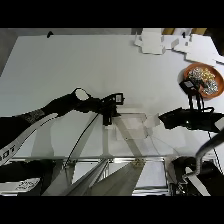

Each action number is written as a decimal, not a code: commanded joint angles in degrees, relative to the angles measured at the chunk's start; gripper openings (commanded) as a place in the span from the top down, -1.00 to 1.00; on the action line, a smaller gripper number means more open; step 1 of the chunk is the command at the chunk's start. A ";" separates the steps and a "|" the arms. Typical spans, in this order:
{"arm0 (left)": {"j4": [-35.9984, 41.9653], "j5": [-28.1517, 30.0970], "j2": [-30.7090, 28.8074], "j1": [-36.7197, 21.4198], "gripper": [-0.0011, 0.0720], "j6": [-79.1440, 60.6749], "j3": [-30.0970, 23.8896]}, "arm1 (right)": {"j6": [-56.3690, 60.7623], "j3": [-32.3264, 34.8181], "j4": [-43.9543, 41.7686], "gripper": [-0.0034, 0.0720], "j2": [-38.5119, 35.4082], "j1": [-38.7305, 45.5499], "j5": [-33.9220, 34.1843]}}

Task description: Fold the box and place the chain.

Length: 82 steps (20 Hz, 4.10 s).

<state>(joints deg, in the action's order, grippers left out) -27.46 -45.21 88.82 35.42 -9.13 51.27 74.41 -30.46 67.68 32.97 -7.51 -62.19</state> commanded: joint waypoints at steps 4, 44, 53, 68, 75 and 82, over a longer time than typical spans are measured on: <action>-0.04 0.02 0.02 0.02 0.94 -1.36 -0.02 | -2.67 -0.07 0.07 0.01 0.00 -0.04 -0.92; -0.02 -0.02 0.02 0.02 0.94 -1.36 -0.02 | -44.74 14.80 11.39 -0.86 7.04 -27.12 28.11; -0.02 -0.02 0.02 0.02 0.94 -1.36 -0.02 | -62.77 11.78 -5.57 -0.86 7.06 -15.34 23.52; -0.02 -0.02 0.02 0.02 0.94 -1.36 -0.02 | -97.53 11.76 -36.46 -0.83 20.24 4.13 16.04; -0.02 -0.02 0.02 0.02 0.94 -1.36 -0.02 | -105.22 11.32 -38.69 -0.83 25.22 6.43 13.51; -0.02 -0.02 0.02 0.02 0.94 -1.36 -0.02 | -106.42 7.61 -37.97 -0.84 30.91 6.45 10.64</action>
<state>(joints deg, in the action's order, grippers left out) -27.51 -45.21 88.86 35.40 -10.46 51.27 -31.20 -21.78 29.28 61.87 -1.10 -50.00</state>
